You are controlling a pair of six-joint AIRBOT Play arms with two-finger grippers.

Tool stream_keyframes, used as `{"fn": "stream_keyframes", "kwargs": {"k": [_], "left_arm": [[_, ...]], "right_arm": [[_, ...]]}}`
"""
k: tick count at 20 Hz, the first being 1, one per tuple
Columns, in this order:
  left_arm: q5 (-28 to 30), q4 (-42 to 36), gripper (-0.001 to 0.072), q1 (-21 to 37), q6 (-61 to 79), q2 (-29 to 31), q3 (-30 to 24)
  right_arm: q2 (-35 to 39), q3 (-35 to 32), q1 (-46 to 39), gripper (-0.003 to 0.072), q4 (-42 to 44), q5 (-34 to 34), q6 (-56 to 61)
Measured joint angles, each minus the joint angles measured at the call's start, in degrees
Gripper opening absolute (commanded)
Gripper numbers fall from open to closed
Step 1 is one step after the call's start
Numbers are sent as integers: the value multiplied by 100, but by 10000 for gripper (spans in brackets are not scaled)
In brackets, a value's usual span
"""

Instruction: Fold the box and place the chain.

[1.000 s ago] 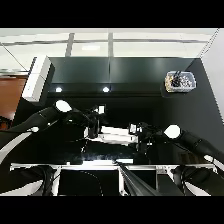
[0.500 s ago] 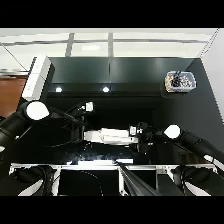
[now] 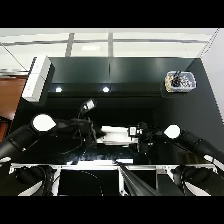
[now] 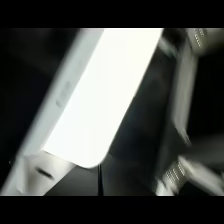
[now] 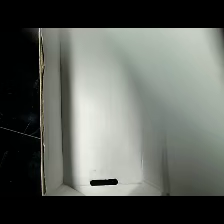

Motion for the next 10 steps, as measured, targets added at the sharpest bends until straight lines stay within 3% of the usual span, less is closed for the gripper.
{"fn": "stream_keyframes", "kwargs": {"k": [2,4,7,10], "left_arm": [[876,-391,26,-44,140,-240,-55],[1287,-407,26,-72,321,-520,-7],[1353,-120,25,-92,492,-1025,249],[1051,55,25,-101,566,-1508,522]], "right_arm": [[0,0,0,181,11,0,0],[0,0,0,182,15,0,0],[-2,0,0,182,22,2,0],[0,0,0,182,24,2,-4]]}}
